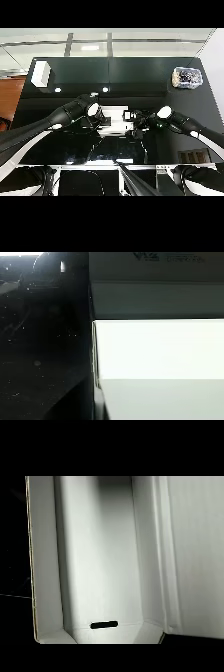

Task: Fold the box and place the chain.

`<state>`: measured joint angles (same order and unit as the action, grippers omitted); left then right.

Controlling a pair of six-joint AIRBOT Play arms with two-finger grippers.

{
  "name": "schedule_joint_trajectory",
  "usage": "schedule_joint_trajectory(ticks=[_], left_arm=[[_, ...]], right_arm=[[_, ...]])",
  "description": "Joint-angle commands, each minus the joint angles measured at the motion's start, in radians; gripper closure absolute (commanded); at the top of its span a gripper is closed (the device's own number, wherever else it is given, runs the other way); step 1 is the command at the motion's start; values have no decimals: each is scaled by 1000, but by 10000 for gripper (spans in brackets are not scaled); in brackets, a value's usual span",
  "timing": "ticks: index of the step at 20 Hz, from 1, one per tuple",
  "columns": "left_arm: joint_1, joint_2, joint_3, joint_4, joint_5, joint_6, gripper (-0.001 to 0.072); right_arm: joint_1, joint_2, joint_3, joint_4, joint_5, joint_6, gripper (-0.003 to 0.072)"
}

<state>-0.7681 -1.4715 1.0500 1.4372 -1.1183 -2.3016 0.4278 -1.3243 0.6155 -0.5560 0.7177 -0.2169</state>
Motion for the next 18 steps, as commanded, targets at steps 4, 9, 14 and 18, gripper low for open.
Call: schedule_joint_trajectory(ticks=[4,9,14,18], left_arm=[[0,-1,4,-5,10,-7,457],[1,-10,31,52,-23,-11,343],[-11,-41,34,55,-25,-25,350],[-11,-42,34,47,-12,-25,684]], right_arm=[[0,-1,0,1,0,0,509],[0,-1,0,1,0,0,509],[0,-1,0,1,0,0,508],[0,-1,0,1,0,0,509]])
